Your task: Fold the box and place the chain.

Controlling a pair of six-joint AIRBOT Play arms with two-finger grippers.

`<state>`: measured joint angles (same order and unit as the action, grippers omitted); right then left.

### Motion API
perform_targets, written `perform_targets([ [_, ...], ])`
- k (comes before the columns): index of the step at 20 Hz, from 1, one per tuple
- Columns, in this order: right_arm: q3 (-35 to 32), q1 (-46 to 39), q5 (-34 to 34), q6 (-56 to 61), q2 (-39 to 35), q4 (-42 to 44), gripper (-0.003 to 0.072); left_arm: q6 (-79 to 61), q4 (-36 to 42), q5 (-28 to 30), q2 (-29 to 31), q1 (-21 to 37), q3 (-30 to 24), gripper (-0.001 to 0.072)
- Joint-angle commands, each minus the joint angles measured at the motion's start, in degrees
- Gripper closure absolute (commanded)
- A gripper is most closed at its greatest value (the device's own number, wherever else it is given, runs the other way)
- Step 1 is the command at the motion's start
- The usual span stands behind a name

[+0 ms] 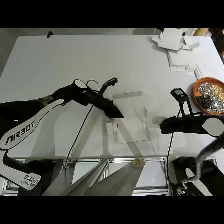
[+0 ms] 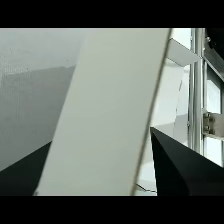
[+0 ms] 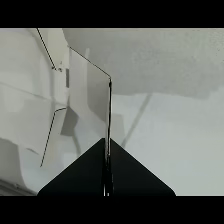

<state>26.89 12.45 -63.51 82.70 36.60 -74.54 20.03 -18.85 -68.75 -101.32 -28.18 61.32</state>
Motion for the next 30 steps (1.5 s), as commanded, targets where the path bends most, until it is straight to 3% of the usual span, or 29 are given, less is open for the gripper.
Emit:
perform_targets([
  [1, -0.02, 0.04, -0.22, -0.02, -0.02, 0.0, 0.0672, -0.79, 0.15, 0.42, -0.02, -0.09, 0.07, 0.0388],
  [2, -0.02, 0.04, -0.39, -0.02, -0.02, 0.0, 0.0672, -0.81, 0.07, 0.57, -0.02, -0.02, 0.07, 0.0479],
  [6, -0.02, 0.04, -0.48, -0.02, -0.02, -0.04, 0.0672, -1.92, -2.34, 1.07, 0.13, 0.07, 0.07, 0.0533],
  [10, -0.02, 0.04, -0.59, -0.04, -0.02, -0.09, 0.0672, -6.71, -2.62, 0.39, 0.15, 0.04, 0.07, 0.0694],
  [19, -0.02, 0.04, -2.62, -0.22, -0.04, -0.24, 0.0652, -17.7, -2.64, 1.05, 1.01, -0.13, 0.07, 0.0703],
  [23, 0.07, 0.04, -5.38, -0.83, -0.5, -0.33, 0.0361, -17.57, -5.44, 2.62, 3.37, -0.33, 0.07, 0.0707],
  [27, 3.63, 0.04, -16.94, -0.94, -4.63, -8.57, 0.0348, -8.02, -19.26, 9.01, 9.97, -3.23, 0.04, 0.0709],
  [30, 6.67, 0.04, -26.29, -7.45, -10.86, -20.85, 0.0348, -6.73, -21.11, 11.52, 12.28, -5.27, -0.13, 0.0709],
])
